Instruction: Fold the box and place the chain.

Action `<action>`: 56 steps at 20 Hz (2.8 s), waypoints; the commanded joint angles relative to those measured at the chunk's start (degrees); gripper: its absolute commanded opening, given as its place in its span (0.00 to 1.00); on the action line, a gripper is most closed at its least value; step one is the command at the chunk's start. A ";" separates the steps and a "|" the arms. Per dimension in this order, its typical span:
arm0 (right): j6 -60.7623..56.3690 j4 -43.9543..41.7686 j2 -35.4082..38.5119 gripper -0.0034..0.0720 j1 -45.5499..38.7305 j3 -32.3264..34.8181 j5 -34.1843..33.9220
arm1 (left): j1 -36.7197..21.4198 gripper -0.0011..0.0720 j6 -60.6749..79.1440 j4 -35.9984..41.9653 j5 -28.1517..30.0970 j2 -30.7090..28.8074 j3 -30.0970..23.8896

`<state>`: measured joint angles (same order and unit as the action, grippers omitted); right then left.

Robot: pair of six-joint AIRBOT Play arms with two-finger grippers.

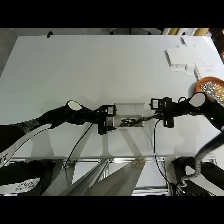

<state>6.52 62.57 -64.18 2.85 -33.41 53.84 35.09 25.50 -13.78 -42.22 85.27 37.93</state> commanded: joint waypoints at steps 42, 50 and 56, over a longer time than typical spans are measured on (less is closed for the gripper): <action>-5.27 -8.31 14.38 0.29 29.46 -0.02 -14.84 | 0.02 0.30 0.00 0.00 0.00 0.00 0.00; -5.14 3.32 14.05 0.28 10.71 0.94 0.96 | 0.02 0.30 0.00 0.00 0.00 0.00 0.00; 0.15 4.28 6.29 0.28 7.67 1.68 1.01 | 0.02 0.30 0.00 0.00 0.00 0.00 0.00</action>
<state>3.77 65.47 -54.74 11.88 -31.90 53.91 35.09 25.50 -13.76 -42.24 85.27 37.93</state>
